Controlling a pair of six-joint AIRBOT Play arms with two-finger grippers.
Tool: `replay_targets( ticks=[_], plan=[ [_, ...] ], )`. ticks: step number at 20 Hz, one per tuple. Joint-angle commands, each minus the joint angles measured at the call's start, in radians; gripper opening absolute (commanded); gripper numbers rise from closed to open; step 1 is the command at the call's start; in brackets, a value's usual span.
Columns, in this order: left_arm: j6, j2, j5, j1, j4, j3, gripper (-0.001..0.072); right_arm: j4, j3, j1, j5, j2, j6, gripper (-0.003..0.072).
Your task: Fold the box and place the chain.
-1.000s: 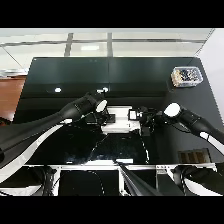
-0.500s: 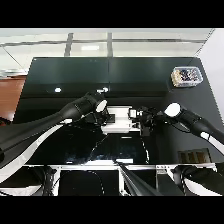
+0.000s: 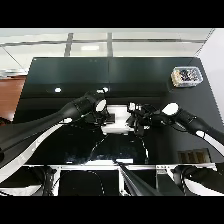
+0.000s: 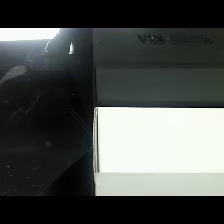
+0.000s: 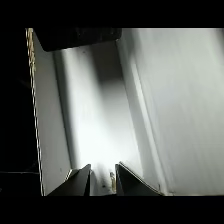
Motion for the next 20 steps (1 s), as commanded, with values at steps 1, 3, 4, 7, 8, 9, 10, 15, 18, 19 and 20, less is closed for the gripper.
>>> replay_targets(
  ticks=[1,3,4,7,8,9,10,15,18,19,20],
  plan=[
    [-0.001,0.000,0.005,0.000,-0.003,0.001,0.0030,0.013,0.000,0.002,-0.004,-0.007,0.000,0.0238],
    [-0.001,0.000,0.009,0.000,-0.003,0.001,0.0029,0.012,0.000,0.002,-0.013,-0.007,0.006,0.0412],
    [-0.001,0.000,0.009,0.000,-0.003,0.001,0.0029,0.011,0.000,0.002,-0.014,-0.007,0.026,0.0229],
    [-0.001,0.000,0.009,0.000,-0.003,0.001,0.0029,0.011,0.000,0.002,-0.018,-0.007,0.046,0.0258],
    [-0.001,0.000,0.009,0.000,-0.003,0.001,0.0030,0.011,0.000,0.002,-0.013,-0.006,0.071,0.0055],
    [-0.001,0.000,0.009,0.000,-0.003,0.001,0.0030,-0.009,0.002,0.000,0.001,-0.004,0.116,0.0054],
    [-0.001,0.000,0.007,0.000,-0.003,0.001,0.0030,-0.073,0.011,-0.005,0.022,0.013,0.232,0.0019],
    [-0.001,0.000,-0.003,0.000,0.002,0.001,0.0030,-0.586,0.179,-0.196,0.248,0.254,1.154,0.0012],
    [-0.001,0.000,-0.003,0.000,0.000,0.001,0.0029,-0.597,0.119,-0.477,0.184,0.269,1.535,0.0012],
    [-0.001,0.000,-0.003,0.000,0.000,0.001,0.0030,-0.539,0.070,-0.546,0.166,0.269,1.643,0.0013],
    [-0.001,0.000,-0.003,0.000,0.000,0.001,0.0030,-0.464,0.011,-0.589,0.155,0.267,1.670,0.0012]
  ],
)
